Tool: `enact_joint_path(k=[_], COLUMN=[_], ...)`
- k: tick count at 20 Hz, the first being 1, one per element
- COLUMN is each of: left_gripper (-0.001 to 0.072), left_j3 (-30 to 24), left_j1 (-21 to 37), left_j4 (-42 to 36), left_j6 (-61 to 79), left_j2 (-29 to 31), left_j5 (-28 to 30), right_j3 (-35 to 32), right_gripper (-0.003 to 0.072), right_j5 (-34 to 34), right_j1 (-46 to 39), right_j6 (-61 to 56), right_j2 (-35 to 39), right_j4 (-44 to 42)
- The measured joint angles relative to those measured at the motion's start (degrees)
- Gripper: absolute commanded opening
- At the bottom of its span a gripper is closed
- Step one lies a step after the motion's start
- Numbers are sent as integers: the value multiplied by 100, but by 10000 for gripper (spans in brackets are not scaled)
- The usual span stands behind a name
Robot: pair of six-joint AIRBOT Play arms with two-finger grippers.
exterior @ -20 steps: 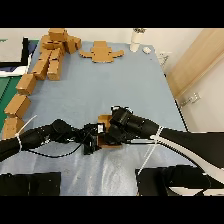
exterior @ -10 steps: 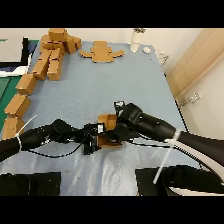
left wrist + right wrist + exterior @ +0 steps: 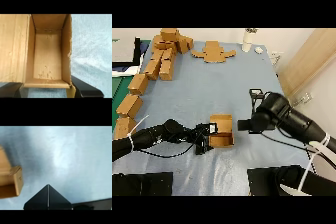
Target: Fold the box.
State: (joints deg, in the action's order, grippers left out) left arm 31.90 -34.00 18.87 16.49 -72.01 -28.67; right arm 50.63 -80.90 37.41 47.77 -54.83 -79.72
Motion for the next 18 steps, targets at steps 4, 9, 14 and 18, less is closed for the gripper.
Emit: enact_joint_path(k=[4,9,14,18], left_gripper=[614,614,614,614], left_j3=[0,0,0,0], left_j1=[0,0,0,0], left_j4=[2,2,0,0], left_j6=[2,2,2,2], left_j2=[0,0,0,0], left_j5=[2,0,0,0], right_j3=[-70,-79,-243,-634], right_gripper=[5,6,5,6], right_j5=[1113,1333,837,1058], right_j1=[-1836,-3263,-3112,-2767], right_j6=[2420,6262,8647,9468], right_j2=[-769,-2426,-2754,-2111], right_j4=[-1709,-5451,-6957,-7180])
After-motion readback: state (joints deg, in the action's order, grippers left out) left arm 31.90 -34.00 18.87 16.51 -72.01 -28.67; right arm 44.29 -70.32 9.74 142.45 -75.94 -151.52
